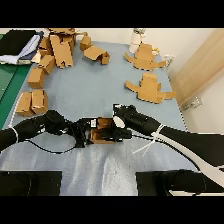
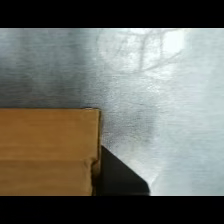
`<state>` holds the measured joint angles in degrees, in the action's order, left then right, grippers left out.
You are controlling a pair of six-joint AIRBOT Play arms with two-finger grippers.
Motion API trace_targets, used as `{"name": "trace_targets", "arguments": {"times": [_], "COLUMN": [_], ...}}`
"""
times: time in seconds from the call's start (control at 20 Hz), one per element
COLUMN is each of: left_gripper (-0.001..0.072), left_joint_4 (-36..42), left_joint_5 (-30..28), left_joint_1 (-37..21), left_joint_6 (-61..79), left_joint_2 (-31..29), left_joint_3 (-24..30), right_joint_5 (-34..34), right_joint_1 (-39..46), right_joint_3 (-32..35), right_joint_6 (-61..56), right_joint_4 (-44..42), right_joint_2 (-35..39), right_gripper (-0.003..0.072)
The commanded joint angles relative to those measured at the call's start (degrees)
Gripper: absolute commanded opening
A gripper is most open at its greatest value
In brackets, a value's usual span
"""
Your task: Fold the box.
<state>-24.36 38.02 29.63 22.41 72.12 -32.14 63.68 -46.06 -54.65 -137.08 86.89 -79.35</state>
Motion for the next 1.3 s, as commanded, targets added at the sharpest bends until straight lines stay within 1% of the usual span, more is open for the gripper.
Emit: {"name": "trace_targets", "arguments": {"times": [0.0,0.2,0.25,0.35,0.4,0.45,0.6,0.75,0.8,0.85,1.1,1.15,1.25], "left_gripper": [0.0591,0.0591,0.0591,0.0591,0.0592,0.0592,0.0591,0.0592,0.0591,0.0591,0.0592,0.0591,0.0591], "left_joint_4": [-0.1,-0.1,-0.1,-0.1,-0.1,-0.1,-0.1,-0.1,-0.1,-0.1,-0.1,-0.1,-0.1], "left_joint_5": [-0.1,-0.1,-0.1,-0.1,-0.1,-0.1,0.0,0.0,0.0,0.0,0.0,0.0,0.0], "left_joint_1": [0.0,0.0,0.0,0.0,0.0,0.0,0.0,0.0,0.0,0.0,0.0,0.0,0.0], "left_joint_6": [0.0,0.0,0.0,0.0,0.0,0.0,0.0,0.0,0.0,0.0,0.0,0.0,0.0], "left_joint_2": [0.0,0.0,0.0,0.0,0.0,0.0,0.0,0.0,0.0,0.0,0.0,0.0,0.0], "left_joint_3": [0.0,0.0,0.0,0.0,0.0,0.0,0.0,0.0,0.0,0.0,0.0,0.0,0.0], "right_joint_5": [-0.2,-1.8,-2.2,-2.2,-2.0,-1.6,0.2,4.5,6.0,7.1,9.7,12.0,18.9], "right_joint_1": [0.0,0.0,0.0,0.0,0.0,0.0,0.0,0.0,0.0,0.0,0.0,0.0,0.0], "right_joint_3": [-0.3,-0.5,-0.5,-0.7,-1.0,-1.7,-3.6,-5.5,-6.0,-6.2,-6.3,-6.3,-6.2], "right_joint_6": [-0.5,-0.5,-0.5,-0.5,-0.5,-0.5,-0.5,-0.5,-0.5,-0.5,-1.0,-1.0,-0.9], "right_joint_4": [2.3,2.2,2.2,1.1,0.7,0.1,0.9,3.1,3.7,4.4,4.3,4.3,5.4], "right_joint_2": [-0.5,-0.5,-0.5,-0.3,-0.1,0.1,1.2,2.0,2.4,2.8,7.9,9.3,11.9], "right_gripper": [0.0004,0.0003,0.0021,0.0281,0.0369,0.0402,0.0403,0.0403,0.0437,0.0441,0.0435,0.0367,0.0021]}}
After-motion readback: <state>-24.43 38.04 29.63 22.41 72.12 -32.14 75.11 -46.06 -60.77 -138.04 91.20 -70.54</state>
